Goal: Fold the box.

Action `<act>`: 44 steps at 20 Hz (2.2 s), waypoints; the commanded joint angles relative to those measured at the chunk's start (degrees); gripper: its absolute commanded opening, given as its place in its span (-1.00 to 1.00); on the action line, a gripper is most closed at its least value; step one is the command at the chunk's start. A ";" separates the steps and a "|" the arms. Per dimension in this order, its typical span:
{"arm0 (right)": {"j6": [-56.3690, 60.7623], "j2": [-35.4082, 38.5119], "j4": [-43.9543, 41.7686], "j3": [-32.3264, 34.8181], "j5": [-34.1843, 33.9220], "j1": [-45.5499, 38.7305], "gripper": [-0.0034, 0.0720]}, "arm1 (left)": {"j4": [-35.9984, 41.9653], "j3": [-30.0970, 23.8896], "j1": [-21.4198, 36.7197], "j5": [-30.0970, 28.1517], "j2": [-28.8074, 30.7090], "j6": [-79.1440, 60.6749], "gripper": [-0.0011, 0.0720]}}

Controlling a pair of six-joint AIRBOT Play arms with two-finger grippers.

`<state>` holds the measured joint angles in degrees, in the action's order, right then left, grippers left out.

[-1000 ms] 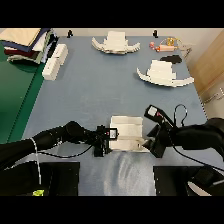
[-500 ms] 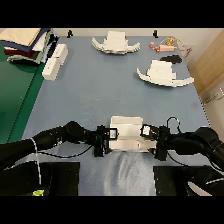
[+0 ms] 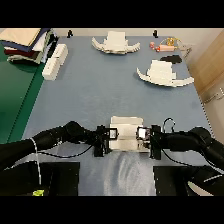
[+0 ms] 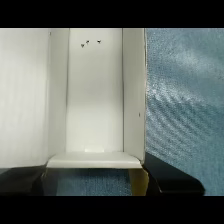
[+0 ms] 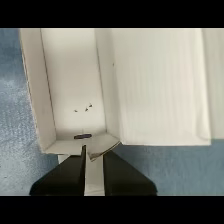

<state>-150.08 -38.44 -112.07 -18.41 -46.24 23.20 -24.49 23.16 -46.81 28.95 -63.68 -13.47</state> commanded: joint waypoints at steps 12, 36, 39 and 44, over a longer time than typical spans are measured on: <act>-1.07 -0.17 -0.48 0.02 0.76 0.04 -0.10 | 0.00 0.00 0.00 -0.02 0.04 0.00 0.47; -1.05 -4.81 -6.19 0.04 8.04 5.01 0.67 | 0.00 0.00 0.00 -0.02 0.04 0.00 0.47; -0.98 -4.81 -6.19 0.02 7.61 5.01 0.67 | 0.00 0.00 0.00 -0.02 0.04 0.00 0.47; 11.23 -3.28 0.76 -3.45 -3.63 5.01 -0.61 | 0.00 0.00 0.00 -0.02 0.04 0.00 0.47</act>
<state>-147.68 -42.65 -116.81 -19.64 -41.85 28.16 -24.45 23.16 -46.81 28.95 -63.66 -13.43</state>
